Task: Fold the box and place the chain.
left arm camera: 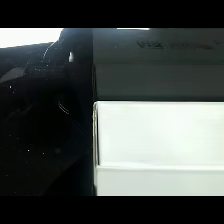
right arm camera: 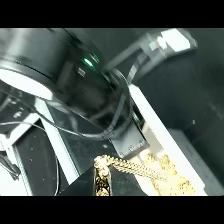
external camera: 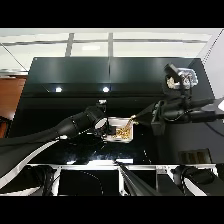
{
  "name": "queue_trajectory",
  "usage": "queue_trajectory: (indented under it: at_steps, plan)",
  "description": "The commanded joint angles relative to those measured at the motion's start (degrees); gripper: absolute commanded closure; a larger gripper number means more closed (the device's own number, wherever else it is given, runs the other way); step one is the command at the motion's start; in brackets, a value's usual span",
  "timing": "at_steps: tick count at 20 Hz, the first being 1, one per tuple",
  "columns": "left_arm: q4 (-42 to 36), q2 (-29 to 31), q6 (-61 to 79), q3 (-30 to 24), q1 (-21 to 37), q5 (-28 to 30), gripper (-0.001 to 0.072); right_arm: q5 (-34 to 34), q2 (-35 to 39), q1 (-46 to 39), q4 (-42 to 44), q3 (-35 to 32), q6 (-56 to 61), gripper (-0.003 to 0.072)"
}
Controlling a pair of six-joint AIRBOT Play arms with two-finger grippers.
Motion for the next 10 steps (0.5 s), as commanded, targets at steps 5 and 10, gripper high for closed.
queue_trajectory:
  at_steps: [5, 10]
  plan:
    - [-0.04, 0.02, -0.02, 0.02, 0.02, 0.02, 0.0679, -5.68, -0.48, 0.70, -1.11, -5.75, 0.74, 0.0472]
    - [-0.28, 0.02, -3.37, 0.02, 0.00, -0.35, 0.0680, -0.96, -0.48, -12.46, -7.26, -2.84, 0.81, 0.0310]
